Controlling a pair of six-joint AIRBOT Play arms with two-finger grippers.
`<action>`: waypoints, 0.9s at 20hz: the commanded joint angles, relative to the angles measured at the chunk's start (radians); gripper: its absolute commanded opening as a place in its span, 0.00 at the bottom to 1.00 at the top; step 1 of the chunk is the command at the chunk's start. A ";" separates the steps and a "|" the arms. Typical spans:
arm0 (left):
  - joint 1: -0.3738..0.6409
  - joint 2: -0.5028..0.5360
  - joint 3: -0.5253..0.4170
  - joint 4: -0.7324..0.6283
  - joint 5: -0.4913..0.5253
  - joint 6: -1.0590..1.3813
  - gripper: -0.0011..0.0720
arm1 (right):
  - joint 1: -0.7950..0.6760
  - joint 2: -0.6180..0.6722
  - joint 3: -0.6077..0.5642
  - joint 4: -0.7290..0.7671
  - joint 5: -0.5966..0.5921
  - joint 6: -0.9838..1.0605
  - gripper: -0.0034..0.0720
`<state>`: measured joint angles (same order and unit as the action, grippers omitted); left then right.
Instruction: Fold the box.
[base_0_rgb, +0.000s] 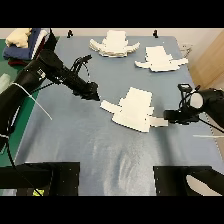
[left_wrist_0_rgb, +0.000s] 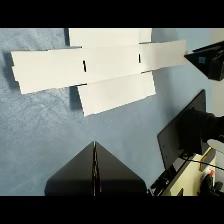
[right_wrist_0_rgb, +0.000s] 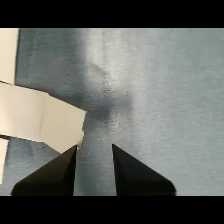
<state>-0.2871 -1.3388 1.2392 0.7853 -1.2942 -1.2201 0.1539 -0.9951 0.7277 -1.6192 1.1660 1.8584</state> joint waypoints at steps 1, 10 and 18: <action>0.000 0.000 0.000 -0.001 -0.038 0.001 0.51 | -0.208 -0.003 0.002 0.280 0.028 -0.206 0.50; 0.000 0.000 0.000 -0.003 -0.058 -0.007 0.89 | -0.302 -0.122 -0.054 0.752 -0.032 -0.443 0.50; 0.001 0.000 0.000 -0.003 -0.071 -0.007 0.89 | -0.302 -0.270 -0.054 0.943 -0.145 -0.622 0.44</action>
<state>-0.2871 -1.3388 1.2392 0.7818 -1.3609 -1.2270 -0.1478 -1.2278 0.6746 -0.7368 1.0771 1.2846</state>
